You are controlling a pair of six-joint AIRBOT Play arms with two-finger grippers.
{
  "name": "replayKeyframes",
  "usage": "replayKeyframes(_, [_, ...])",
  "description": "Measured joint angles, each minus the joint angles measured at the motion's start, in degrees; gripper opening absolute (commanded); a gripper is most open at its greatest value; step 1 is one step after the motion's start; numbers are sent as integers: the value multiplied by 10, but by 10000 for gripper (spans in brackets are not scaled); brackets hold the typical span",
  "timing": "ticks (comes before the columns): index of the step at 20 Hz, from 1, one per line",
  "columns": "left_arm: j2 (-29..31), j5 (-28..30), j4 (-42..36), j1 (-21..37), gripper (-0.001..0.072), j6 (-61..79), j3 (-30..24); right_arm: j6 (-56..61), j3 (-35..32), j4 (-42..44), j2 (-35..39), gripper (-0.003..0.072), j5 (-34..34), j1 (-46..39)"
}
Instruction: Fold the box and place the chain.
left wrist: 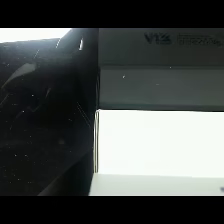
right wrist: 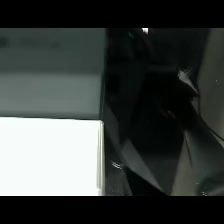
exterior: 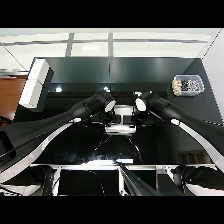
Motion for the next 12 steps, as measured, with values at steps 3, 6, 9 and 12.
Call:
replayKeyframes(3, [0,0,1,0,30,0,0,0,0,4,3,18,3,0])
replayKeyframes(6, [0,0,0,0,29,0,0,-2,0,3,3,22,4,0])
replayKeyframes(9, [0,0,0,0,29,0,0,-3,0,2,5,321,7,-1])
replayKeyframes(12, [0,0,0,0,29,0,0,-5,3,2,14,321,15,-5])
